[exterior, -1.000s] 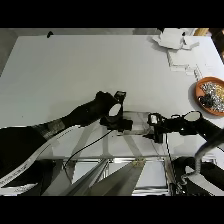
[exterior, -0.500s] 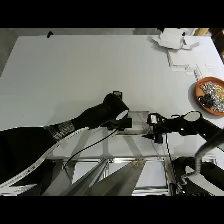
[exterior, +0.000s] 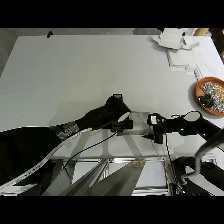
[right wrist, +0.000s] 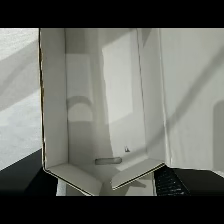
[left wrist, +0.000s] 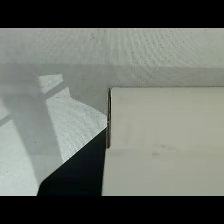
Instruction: Fold the box and place the chain.
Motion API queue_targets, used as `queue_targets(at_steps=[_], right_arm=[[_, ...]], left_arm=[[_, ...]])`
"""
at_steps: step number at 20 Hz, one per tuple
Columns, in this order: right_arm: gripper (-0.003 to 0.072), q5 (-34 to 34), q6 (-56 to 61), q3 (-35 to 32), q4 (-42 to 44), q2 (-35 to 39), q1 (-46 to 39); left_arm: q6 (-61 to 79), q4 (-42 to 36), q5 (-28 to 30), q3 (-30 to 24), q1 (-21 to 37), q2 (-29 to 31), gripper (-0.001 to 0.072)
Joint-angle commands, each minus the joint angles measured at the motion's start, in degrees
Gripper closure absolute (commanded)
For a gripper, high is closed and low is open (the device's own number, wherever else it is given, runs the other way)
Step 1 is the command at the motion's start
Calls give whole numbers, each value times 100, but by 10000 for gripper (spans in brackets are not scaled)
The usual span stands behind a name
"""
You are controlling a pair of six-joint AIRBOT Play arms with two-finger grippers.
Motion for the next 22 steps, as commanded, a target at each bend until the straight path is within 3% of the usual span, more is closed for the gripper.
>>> queue_targets(at_steps=[1, 6, 9, 11, 14, 18, 21, 22], right_arm=[[177, -4, 7, 2, 15, 0, -2], [177, -4, 4, 2, 15, 2, -2], [177, -4, 4, 2, 15, 2, -2], [177, -4, 4, 2, 15, 2, -2], [177, -4, 7, 2, 15, 2, -2], [177, -4, 4, 2, 15, 0, -2], [177, -2, 4, 2, 13, 2, -2], [177, -7, 4, 2, 17, 2, -2]], left_arm=[[-4, -59, 33, -4, -4, -22, 706], [48, -59, 37, -4, 9, -22, 618], [273, -127, 46, -4, 66, -22, 615], [284, -170, 57, -4, 105, -22, 622], [286, -205, 101, -4, 109, -74, 706], [420, -356, 101, -15, 109, -179, 699], [791, -444, 11, -15, 188, -28, 464], [1156, -481, -175, -15, 245, 81, 429]])
